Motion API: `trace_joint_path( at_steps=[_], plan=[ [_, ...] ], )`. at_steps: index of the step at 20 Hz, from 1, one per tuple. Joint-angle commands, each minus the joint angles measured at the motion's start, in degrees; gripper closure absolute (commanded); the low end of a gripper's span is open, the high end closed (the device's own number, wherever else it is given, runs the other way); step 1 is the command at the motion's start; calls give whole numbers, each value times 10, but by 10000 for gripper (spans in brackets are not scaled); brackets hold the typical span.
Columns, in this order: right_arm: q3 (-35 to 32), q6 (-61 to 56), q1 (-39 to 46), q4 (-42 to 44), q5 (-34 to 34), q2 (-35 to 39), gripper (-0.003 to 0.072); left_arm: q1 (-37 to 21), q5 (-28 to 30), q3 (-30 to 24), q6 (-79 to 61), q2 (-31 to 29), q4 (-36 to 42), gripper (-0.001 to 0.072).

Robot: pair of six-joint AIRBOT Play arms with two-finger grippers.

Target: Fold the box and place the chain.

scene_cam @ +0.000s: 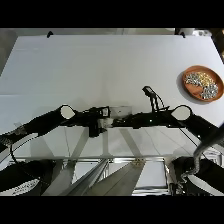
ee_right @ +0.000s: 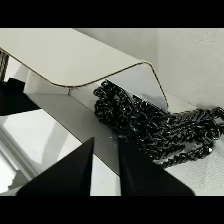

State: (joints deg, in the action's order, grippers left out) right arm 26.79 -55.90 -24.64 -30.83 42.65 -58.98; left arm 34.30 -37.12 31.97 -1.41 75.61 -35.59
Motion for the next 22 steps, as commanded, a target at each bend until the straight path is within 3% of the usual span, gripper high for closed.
trace_joint_path(
  at_steps=[1,5,6,11,12,19,22],
  plan=[
    [0,23,-2,21,-2,-3,478,0,0,0,0,0,0,502],
    [3,56,10,42,1,33,498,0,0,0,0,0,0,502],
    [3,58,30,37,14,47,533,0,0,0,0,0,0,502],
    [3,113,170,-36,90,111,540,0,0,0,0,0,0,502],
    [3,143,178,-43,81,109,669,0,0,0,0,0,0,502],
    [3,517,177,-68,73,6,666,0,0,0,0,0,0,502],
    [3,624,137,-152,76,-28,666,0,0,0,0,0,0,502]
  ],
)
